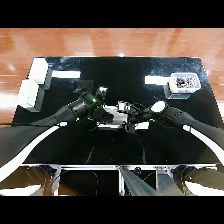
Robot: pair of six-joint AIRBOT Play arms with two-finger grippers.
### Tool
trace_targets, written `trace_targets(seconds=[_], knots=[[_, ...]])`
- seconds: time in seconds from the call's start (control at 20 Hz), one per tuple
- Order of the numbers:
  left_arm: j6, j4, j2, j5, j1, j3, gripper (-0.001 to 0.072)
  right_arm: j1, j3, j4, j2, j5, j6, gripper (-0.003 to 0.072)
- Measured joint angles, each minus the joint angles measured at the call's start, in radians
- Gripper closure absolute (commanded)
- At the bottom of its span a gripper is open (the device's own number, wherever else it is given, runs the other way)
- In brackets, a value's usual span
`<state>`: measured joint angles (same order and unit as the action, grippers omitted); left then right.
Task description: Fold the box and place the chain.
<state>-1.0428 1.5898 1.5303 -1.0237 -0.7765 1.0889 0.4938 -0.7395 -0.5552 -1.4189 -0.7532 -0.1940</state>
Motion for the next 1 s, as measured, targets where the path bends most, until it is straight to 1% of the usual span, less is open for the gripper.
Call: trace_targets(seconds=[0.3, 0.45, 0.8, 0.9, 0.95, 1.0], knots=[[-0.001, -0.008, -0.002, -0.055, 0.014, 0.043, 0.0274, 0.0, 0.0, 0.001, 0.0, -0.003, 0.002, 0.0058], [-0.001, -0.008, -0.001, -0.103, 0.036, 0.047, 0.0276, 0.0, 0.0, 0.001, 0.0, -0.007, 0.0, 0.0058], [0.0, 0.004, 0.021, -0.137, 0.063, 0.05, 0.0286, 0.0, 0.0, 0.0, -0.001, -0.006, 0.0, 0.0058], [0.0, 0.013, 0.028, -0.136, 0.064, 0.05, 0.0387, 0.0, 0.0, 0.0, -0.001, -0.006, 0.0, 0.0058], [0.0, 0.017, 0.03, -0.13, 0.065, 0.05, 0.0405, 0.0, 0.0, 0.0, -0.001, -0.006, 0.0, 0.0059], [0.0, 0.02, 0.032, -0.122, 0.065, 0.05, 0.0485, 0.0, 0.0, 0.0, -0.001, -0.006, 0.0, 0.0058]])
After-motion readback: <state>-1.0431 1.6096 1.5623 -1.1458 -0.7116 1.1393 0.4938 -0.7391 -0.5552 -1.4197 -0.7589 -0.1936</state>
